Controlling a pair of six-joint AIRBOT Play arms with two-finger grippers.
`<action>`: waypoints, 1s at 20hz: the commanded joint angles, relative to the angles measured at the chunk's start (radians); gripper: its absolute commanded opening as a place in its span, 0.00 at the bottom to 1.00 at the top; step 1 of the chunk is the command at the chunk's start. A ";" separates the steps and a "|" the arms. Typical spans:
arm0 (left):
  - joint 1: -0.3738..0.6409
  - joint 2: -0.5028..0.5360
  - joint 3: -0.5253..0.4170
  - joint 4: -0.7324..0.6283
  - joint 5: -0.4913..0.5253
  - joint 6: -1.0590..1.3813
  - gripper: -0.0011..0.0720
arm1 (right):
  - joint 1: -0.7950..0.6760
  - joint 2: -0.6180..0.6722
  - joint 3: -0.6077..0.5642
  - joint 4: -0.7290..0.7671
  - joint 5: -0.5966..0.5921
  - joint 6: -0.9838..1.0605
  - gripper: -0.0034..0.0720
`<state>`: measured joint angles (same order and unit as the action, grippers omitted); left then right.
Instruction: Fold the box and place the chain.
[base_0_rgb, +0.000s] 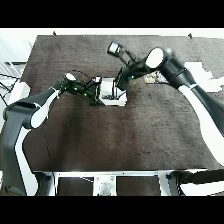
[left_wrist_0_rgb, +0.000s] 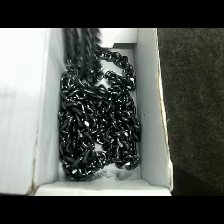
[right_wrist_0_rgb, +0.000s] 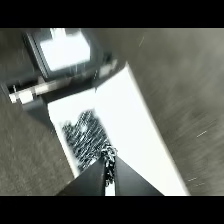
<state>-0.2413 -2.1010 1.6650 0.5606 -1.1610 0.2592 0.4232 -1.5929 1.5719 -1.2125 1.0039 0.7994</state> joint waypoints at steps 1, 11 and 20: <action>0.001 0.000 0.000 0.000 0.000 0.000 0.87 | -0.007 -0.072 -0.088 -0.006 -0.053 -0.017 0.40; 0.001 0.000 0.000 0.000 0.000 0.000 0.87 | -0.296 0.002 -0.133 0.072 0.004 -0.196 0.54; 0.001 0.000 0.000 0.000 0.001 0.000 0.87 | -0.339 -0.166 -0.211 0.454 -0.018 -0.842 0.54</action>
<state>-0.2413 -2.1010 1.6650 0.5610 -1.1610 0.2592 0.0883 -1.7115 1.3693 -0.8688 1.0000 0.1356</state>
